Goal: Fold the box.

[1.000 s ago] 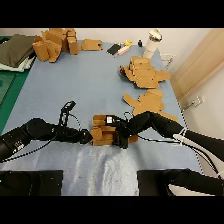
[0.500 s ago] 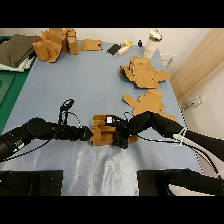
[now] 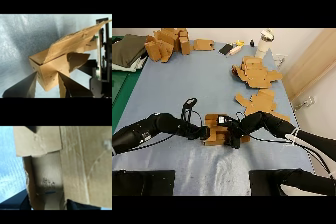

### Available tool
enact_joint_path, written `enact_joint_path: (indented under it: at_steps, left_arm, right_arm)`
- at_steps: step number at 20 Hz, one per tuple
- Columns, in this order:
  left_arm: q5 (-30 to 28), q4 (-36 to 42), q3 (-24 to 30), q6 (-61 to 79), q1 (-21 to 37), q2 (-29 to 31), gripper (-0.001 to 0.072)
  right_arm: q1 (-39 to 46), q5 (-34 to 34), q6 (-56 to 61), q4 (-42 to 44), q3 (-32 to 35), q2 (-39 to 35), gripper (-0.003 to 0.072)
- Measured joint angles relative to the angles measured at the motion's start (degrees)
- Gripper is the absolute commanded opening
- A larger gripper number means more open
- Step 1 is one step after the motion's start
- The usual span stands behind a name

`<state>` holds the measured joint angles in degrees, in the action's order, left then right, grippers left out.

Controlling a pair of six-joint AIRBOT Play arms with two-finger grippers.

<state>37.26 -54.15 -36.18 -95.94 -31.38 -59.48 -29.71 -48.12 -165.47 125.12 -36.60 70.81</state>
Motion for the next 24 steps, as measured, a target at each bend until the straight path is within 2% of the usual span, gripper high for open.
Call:
enact_joint_path:
  at_steps: [4,7,12,24]
  left_arm:
    - [3.41,-11.76,-4.87,-11.08,-3.63,-2.25,0.0423]
    - [4.94,-17.4,-8.15,-16.63,-6.67,-4.85,0.0423]
    - [7.52,-22.75,-11.82,-22.49,-9.81,-8.98,0.0423]
    - [16.17,-29.99,-17.57,-31.1,-15.02,-13.11,0.0423]
  right_arm:
    - [0.0,0.0,0.0,0.0,0.0,0.0,0.0503]
    - [0.0,0.0,-0.02,0.0,0.0,0.0,0.0503]
    - [-0.02,0.04,-0.02,0.0,0.0,0.0,0.0503]
    - [0.0,0.0,0.0,0.0,0.0,0.0,0.0503]
